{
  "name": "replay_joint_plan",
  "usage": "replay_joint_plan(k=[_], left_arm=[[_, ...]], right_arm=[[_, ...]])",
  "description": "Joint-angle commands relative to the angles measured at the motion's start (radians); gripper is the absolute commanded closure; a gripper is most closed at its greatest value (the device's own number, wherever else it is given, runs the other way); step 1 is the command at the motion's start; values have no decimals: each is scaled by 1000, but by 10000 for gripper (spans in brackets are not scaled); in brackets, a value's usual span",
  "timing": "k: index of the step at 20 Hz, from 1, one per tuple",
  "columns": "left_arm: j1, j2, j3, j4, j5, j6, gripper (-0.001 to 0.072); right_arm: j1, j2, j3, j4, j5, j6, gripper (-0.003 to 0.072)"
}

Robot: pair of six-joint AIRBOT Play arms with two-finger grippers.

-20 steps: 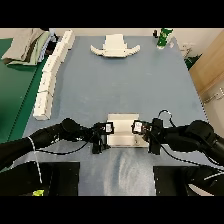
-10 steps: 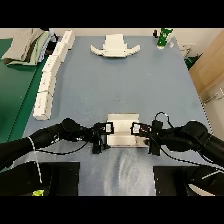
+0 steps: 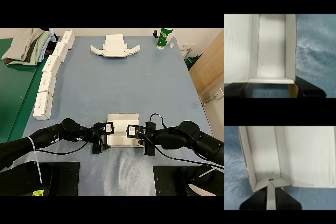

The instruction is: Fold the box.

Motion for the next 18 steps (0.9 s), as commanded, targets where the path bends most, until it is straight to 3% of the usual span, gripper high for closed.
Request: replay_joint_plan(k=[1,3,4,6,7,8,9,14,16,18], left_arm=[[1,0,0,0,0,0,284],[1,0,0,0,0,0,284],[1,0,0,0,0,0,284],[1,0,0,0,0,0,284],[1,0,0,0,0,0,284],[1,0,0,0,0,0,284],[1,0,0,0,0,-1,284],[1,0,0,0,0,0,284],[1,0,0,0,0,0,284],[1,0,0,0,0,-1,284]], right_arm=[[2,-13,0,71,57,-70,544],[10,-32,0,76,85,-76,510],[16,-42,0,78,94,-76,419],[19,-58,0,79,98,-76,382],[19,-64,0,79,98,-76,328],[19,-68,-1,79,103,-76,121],[19,-70,-1,78,106,-76,88],[18,-69,0,71,103,-75,88],[18,-67,0,58,56,-56,157],[18,-50,13,16,-47,108,598]])
